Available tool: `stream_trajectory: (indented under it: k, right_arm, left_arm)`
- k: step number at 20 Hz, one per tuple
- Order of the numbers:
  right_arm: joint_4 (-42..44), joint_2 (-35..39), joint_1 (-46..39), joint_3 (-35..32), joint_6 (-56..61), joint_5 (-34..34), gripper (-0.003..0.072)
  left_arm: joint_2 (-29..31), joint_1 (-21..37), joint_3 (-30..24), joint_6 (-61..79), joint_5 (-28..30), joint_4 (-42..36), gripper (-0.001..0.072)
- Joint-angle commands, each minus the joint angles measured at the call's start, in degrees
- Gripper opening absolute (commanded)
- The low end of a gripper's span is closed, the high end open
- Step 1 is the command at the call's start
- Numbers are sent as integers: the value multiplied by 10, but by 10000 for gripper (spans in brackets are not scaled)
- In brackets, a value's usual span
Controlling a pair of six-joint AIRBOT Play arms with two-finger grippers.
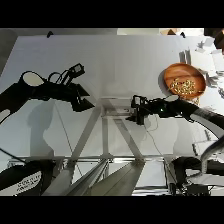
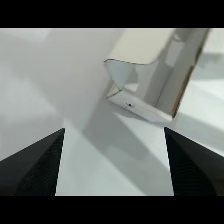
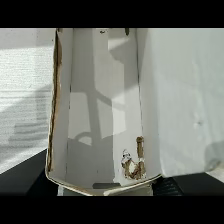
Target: Fold the box and place the chain.
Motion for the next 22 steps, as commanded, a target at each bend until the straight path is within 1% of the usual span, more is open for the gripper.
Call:
stream_trajectory:
  k: [1,2,5,8,12,19,22]
  right_arm:
    - [0,0,0,0,0,0,513]
    - [0,0,0,0,0,0,513]
    - [0,0,0,0,0,0,513]
    - [0,0,0,0,0,0,513]
    - [0,0,0,0,0,0,513]
    - [0,0,0,0,0,0,513]
    - [0,0,0,0,0,0,513]
  left_arm:
    - [-61,18,-5,273,-41,-83,696]
    - [-78,12,-5,300,-40,-86,696]
    - [-126,-5,-5,312,-31,-88,696]
    - [-151,-20,-5,343,-29,-88,696]
    - [-151,-40,-5,353,3,-89,696]
    - [-149,-45,-7,390,-16,-89,695]
    - [-149,-48,-7,390,-18,-108,695]
